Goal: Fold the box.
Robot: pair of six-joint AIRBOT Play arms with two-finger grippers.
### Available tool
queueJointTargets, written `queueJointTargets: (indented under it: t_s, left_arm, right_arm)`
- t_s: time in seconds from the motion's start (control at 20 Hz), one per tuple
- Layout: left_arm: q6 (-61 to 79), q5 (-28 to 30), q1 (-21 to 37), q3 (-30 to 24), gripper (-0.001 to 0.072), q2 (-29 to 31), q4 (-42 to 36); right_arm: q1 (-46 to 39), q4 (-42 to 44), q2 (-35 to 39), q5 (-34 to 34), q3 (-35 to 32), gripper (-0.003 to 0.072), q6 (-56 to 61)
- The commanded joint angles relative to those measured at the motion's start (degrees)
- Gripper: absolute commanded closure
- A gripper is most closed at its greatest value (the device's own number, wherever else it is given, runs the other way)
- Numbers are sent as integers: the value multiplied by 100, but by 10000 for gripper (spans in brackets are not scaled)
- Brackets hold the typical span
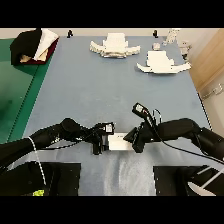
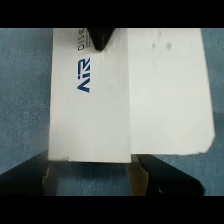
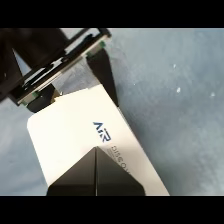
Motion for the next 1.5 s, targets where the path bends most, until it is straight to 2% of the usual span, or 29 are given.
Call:
queueJointTargets:
  t_s: [0.0, 0.1, 0.25, 0.35, 0.4, 0.7, 1.45]
  left_arm:
    - [0, -2, 2, -2, 229, 0, 0]
    - [0, -2, 2, -2, 229, 0, 2]
    - [0, -2, 2, -2, 229, 0, 0]
    - [0, -2, 2, -2, 229, 0, 2]
    - [0, -2, 2, -2, 228, 0, 0]
    - [0, -2, 2, -2, 229, 0, 0]
    - [0, -2, 2, -2, 229, 0, 0]
  right_arm:
    - [826, -1064, 739, 1139, -369, 685, -33]
    - [1150, -1823, 874, 1226, -452, 635, -31]
    - [1392, -2371, 861, 1215, -452, 359, -330]
    - [1397, -2369, 861, 1215, -452, 222, -957]
    - [1394, -2369, 839, 1215, -452, 178, -1169]
    - [1397, -2413, 361, 1622, -450, 177, -1797]
    - [1394, -2415, 887, 1676, -428, 177, -1814]
